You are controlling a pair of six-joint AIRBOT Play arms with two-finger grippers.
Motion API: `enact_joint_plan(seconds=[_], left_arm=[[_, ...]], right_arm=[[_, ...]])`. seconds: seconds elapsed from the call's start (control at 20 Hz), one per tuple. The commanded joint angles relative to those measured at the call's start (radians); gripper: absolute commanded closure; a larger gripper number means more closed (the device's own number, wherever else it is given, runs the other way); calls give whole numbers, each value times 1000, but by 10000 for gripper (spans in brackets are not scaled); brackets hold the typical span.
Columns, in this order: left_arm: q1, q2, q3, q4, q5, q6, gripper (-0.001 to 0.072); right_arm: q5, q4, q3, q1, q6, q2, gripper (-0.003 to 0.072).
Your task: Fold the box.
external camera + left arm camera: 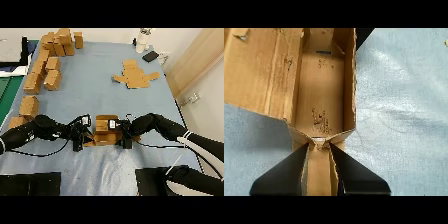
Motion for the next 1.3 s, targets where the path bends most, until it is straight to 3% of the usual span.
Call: enact_joint_plan(seconds=[0.0, 0.1, 0.7, 0.75, 1.0, 1.05, 1.1, 1.15, 1.25], left_arm=[[-7, -14, 6, 1, 2, 17, 504], [-7, -14, 6, 1, 0, 17, 544], [-51, -53, 6, -138, 62, 145, 548], [-51, -55, 6, -138, 62, 147, 680], [-57, -58, 6, -153, 59, 167, 683], [-57, -59, 6, -154, 59, 167, 632], [-57, -60, 6, -155, 55, 165, 497], [-57, -61, 6, -157, 54, 163, 462], [-57, -61, 6, -157, 54, 163, 460]], right_arm=[[0, 0, 0, 0, 0, -1, 173], [0, 0, 0, 0, 0, -1, 173], [0, 0, 0, 0, 0, -1, 173], [0, 0, 0, 0, 0, -1, 172], [0, 0, 0, 0, 0, -1, 173], [0, 0, 0, 0, 0, -1, 173], [0, 0, 0, 0, 0, -1, 173], [0, 0, 0, 0, 0, -1, 173], [0, 0, 0, 0, 0, -1, 173]])
